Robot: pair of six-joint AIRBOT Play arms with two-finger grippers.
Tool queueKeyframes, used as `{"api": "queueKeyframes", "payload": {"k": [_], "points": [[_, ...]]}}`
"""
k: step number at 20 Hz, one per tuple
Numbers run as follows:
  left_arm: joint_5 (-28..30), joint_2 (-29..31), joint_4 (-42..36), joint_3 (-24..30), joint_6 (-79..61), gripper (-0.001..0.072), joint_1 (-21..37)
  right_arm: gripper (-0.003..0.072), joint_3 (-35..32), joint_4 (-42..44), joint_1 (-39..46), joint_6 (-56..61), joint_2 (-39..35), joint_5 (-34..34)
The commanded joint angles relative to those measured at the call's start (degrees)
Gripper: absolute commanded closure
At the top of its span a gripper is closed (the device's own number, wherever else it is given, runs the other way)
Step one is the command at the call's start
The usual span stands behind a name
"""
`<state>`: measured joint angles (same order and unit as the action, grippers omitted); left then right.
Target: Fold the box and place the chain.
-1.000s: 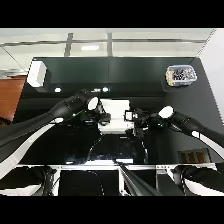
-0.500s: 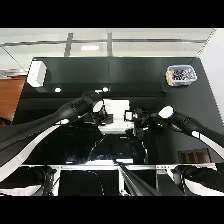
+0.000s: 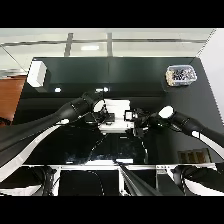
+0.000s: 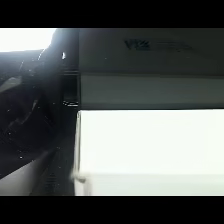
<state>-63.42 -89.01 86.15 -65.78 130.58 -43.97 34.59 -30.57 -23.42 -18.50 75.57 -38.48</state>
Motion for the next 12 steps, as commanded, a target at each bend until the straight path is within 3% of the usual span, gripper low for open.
{"api": "queueKeyframes", "payload": {"k": [1, 2, 3, 6, 7, 8, 12], "points": [[-0.2, -0.1, 0.5, 0.0, 1.3, 0.0352, 0.0, 0.032, 0.0, 0.0, 0.0, 0.1, 0.0, -0.1], [-0.1, -0.2, 0.4, 0.0, 1.3, 0.0611, 0.0, 0.032, 0.0, 0.0, 0.0, 0.1, 0.0, 0.0], [-0.1, -0.2, 0.3, 0.0, 1.3, 0.0684, 0.0, 0.032, 0.0, 0.0, 0.0, 0.1, 0.0, 0.0], [-0.2, -0.2, 0.3, 0.0, 1.3, 0.0684, 0.0, 0.0318, 0.0, 0.0, 0.0, 0.2, 0.0, 0.0], [-0.2, -0.2, 0.3, 0.0, 1.3, 0.0684, 0.0, 0.0207, 0.0, 0.0, 0.0, 0.9, 0.0, 0.0], [-0.2, -0.2, 0.3, 0.0, 1.3, 0.0684, 0.0, -0.0021, 0.0, -0.2, 0.0, 1.3, 0.0, 0.2], [-1.7, -0.2, 0.4, 0.0, 1.1, 0.0681, 0.0, -0.0013, 0.0, -8.7, 0.0, 5.6, -2.9, -0.7]]}}
